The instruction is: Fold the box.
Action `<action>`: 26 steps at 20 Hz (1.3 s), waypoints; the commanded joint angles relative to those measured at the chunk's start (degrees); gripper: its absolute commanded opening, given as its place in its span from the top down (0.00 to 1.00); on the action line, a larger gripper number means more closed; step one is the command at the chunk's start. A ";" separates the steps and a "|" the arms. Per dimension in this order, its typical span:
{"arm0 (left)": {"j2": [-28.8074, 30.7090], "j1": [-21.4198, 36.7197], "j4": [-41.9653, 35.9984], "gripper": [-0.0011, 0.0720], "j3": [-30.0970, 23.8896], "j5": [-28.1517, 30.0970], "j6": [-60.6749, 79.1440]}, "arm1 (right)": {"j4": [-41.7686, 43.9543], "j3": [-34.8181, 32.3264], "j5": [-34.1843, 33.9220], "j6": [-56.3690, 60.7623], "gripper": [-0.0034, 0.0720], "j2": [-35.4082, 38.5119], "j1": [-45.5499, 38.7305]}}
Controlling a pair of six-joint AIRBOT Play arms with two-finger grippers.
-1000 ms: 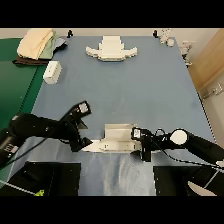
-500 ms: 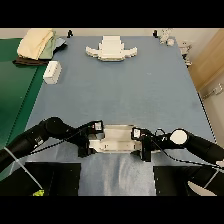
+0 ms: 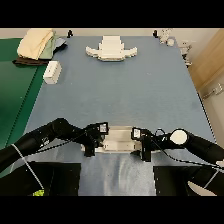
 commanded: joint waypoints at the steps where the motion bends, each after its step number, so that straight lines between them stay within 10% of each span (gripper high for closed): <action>1: -0.13 -1.31 -4.13 0.76 0.02 1.31 1.38 | 0.02 -0.02 0.02 0.02 0.36 0.04 0.00; 3: -0.13 -1.77 -5.75 0.93 0.02 1.38 2.05 | 0.02 -0.02 0.02 0.02 0.36 0.04 0.00; 11: -2.64 -2.29 -10.03 0.93 0.00 4.28 2.08 | 0.02 -0.02 0.02 0.02 0.36 0.04 0.00; 13: -2.64 -2.29 -9.99 0.18 -0.02 3.89 1.81 | 0.02 -0.02 0.02 0.02 0.36 0.04 0.00; 14: -2.64 -2.29 -9.99 0.08 -0.02 3.69 1.84 | 0.02 -0.02 0.02 0.02 0.36 0.04 0.00; 21: -2.64 -2.29 -9.97 0.07 0.00 3.26 1.84 | 0.02 -0.02 0.02 0.02 0.36 0.04 0.00; 23: -2.62 -2.29 -9.68 0.22 0.00 2.91 1.55 | 0.02 -0.02 0.02 0.02 0.36 0.04 0.00; 25: -2.01 -2.25 -6.93 0.79 0.35 2.27 -2.99 | 0.02 -0.02 0.02 0.02 0.36 0.04 0.00; 26: -1.36 -2.25 -4.31 0.89 0.90 2.12 -8.46 | 0.02 -0.02 0.02 0.02 0.36 0.04 0.00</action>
